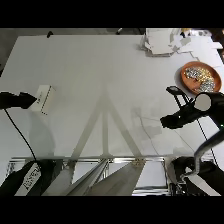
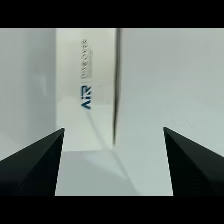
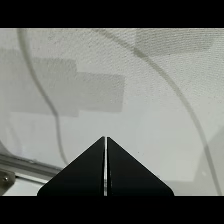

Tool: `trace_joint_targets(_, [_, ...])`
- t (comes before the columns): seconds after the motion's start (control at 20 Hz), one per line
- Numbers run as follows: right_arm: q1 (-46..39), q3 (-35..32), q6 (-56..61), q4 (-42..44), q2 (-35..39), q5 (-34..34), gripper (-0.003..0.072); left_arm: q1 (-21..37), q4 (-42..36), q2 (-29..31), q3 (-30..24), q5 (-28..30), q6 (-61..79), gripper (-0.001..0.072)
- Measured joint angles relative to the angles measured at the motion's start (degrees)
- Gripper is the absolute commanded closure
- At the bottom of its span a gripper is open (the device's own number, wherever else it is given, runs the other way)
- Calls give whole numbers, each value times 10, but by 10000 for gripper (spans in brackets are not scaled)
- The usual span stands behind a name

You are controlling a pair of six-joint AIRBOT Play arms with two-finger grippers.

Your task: Fold the box and place the chain.

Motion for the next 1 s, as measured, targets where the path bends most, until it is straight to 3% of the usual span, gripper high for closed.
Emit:
trace_joint_targets(0.2, [0, 0, 0, 0, 0, 0, 674, -49, -14, 49, 0, -20, 0, 16])
trace_joint_targets(0.55, [0, 0, 0, 0, 0, 0, 674, -157, -16, 66, -1, -50, 0, 19])
trace_joint_targets(0.6, [0, 0, 0, 0, 0, 0, 674, -166, -16, 66, -1, -52, 0, 54])
trace_joint_targets(0.75, [0, 0, 0, 0, 0, 0, 674, -182, -16, 67, -1, -59, -20, 396])
trace_joint_targets(0.8, [0, 0, 0, 0, 0, 0, 674, -184, -16, 68, -1, -61, -30, 470])
trace_joint_targets(0.9, [0, 0, 0, 0, 0, 0, 674, -188, -16, 68, -1, -63, -45, 583])
trace_joint_targets(1.0, [0, 0, 0, 0, 0, 0, 674, -189, -16, 68, -1, -65, -54, 576])
